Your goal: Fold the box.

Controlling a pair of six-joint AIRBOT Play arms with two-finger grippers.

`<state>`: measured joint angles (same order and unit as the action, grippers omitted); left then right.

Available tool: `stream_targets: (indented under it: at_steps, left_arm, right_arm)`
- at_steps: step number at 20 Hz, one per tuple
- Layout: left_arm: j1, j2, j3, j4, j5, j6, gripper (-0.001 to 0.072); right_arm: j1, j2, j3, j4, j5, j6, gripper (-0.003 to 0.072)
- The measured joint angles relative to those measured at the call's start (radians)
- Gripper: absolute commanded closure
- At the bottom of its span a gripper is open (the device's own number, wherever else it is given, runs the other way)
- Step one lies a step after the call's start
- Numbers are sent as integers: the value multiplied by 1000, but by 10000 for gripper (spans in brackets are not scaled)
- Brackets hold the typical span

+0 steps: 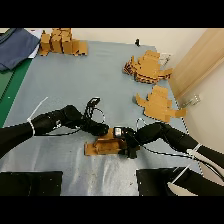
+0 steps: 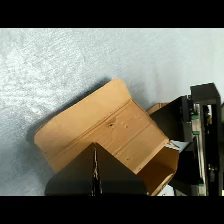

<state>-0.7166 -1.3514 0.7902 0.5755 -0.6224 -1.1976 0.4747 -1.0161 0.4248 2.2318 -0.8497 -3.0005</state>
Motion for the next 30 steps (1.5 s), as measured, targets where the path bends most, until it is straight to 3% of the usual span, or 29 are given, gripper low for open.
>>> stream_targets:
  at_steps: [6,10,14,15,16,17,23,30]
  left_arm:
    - [56,77,31,42,-24,85,700]
    - [79,229,34,182,-108,186,701]
    - [36,420,-19,303,-220,310,695]
    - [16,459,-43,330,-236,349,624]
    - [-7,491,-73,363,-247,393,157]
    - [-30,513,-101,387,-249,429,6]
    - [-159,498,-203,446,-121,534,4]
    - [-189,389,-221,476,-63,555,4]
  right_arm:
    - [0,0,0,0,0,0,174]
    - [0,0,0,0,0,0,175]
    - [0,0,0,0,0,0,175]
    - [0,0,0,0,0,0,175]
    - [0,0,0,0,0,0,174]
    - [0,0,0,0,0,0,174]
    - [0,0,0,-1,0,0,175]
    - [0,0,0,-2,0,0,174]
